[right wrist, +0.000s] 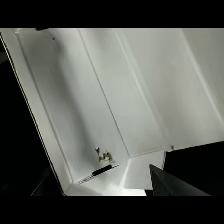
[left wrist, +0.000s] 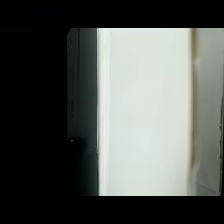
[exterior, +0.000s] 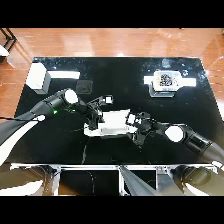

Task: Fold the box and place the chain.

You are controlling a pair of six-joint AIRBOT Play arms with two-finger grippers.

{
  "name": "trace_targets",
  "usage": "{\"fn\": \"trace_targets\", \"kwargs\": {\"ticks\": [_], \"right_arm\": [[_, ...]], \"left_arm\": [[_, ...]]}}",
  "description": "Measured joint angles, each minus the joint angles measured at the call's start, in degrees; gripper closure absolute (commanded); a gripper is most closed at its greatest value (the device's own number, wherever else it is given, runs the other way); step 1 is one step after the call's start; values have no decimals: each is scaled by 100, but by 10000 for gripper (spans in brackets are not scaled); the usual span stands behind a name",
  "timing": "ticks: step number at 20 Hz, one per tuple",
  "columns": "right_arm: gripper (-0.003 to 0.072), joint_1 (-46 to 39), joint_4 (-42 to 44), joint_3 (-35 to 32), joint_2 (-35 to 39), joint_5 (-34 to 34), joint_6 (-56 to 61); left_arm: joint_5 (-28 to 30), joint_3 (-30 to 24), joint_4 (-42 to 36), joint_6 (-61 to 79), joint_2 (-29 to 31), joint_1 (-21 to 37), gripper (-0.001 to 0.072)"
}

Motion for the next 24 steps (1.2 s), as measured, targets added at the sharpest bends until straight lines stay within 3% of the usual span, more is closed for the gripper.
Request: {"fn": "trace_targets", "kwargs": {"ticks": [8, 24], "right_arm": [[-10, -378, 146, 153, -7, 363, -525], [-10, -1025, 1886, 339, -767, 859, -2439]], "left_arm": [[37, 7, 332, 302, 17, -219, 693], [48, 9, 452, 343, 17, -295, 692]]}}
